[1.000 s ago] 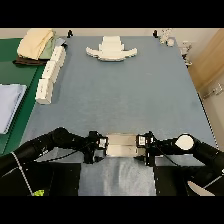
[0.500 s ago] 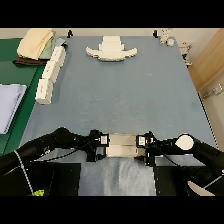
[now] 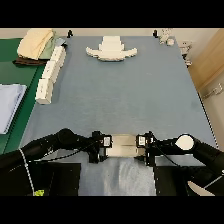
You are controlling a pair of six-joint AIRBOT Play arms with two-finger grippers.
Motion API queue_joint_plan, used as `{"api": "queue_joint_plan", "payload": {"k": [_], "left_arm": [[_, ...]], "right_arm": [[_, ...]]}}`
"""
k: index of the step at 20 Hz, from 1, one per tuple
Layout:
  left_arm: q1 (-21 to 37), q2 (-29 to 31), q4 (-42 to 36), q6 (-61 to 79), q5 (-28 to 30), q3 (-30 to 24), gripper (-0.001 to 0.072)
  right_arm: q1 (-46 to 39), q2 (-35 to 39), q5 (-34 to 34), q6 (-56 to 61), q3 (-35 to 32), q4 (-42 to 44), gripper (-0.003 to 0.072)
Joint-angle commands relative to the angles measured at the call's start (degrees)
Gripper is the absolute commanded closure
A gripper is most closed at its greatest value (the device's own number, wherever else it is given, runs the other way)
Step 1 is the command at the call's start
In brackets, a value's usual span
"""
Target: Fold the box.
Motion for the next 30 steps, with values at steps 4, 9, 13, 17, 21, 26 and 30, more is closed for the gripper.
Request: {"api": "queue_joint_plan", "payload": {"k": [4,9,13,17,21,26,30], "left_arm": [[0.1,-0.5,0.5,-1.2,1.2,0.1,0.0019],[-0.6,-0.5,0.3,-0.8,1.0,0.1,0.002],[-2.0,-0.5,0.2,0.9,1.1,0.1,0.002],[-2.0,-0.3,-0.7,0.7,1.2,0.4,0.0021],[-2.0,-0.3,-1.6,0.4,1.1,-0.1,0.012],[-2.0,-0.4,-1.6,0.2,1.2,0.0,0.0118],[-2.0,-0.4,-1.7,0.2,1.2,0.0,0.0117]], "right_arm": [[0.0,0.0,0.0,0.0,0.1,0.0,0.016],[0.0,0.0,0.0,0.0,0.1,0.0,0.0161],[0.0,0.0,0.0,0.0,0.1,0.0,0.016],[0.0,0.0,0.0,0.0,0.1,0.0,0.016],[0.0,0.0,0.0,0.0,0.1,0.0,0.016],[0.0,0.0,0.0,0.0,0.1,0.0,0.016],[0.0,0.0,0.0,0.0,0.1,0.0,0.0161]]}}
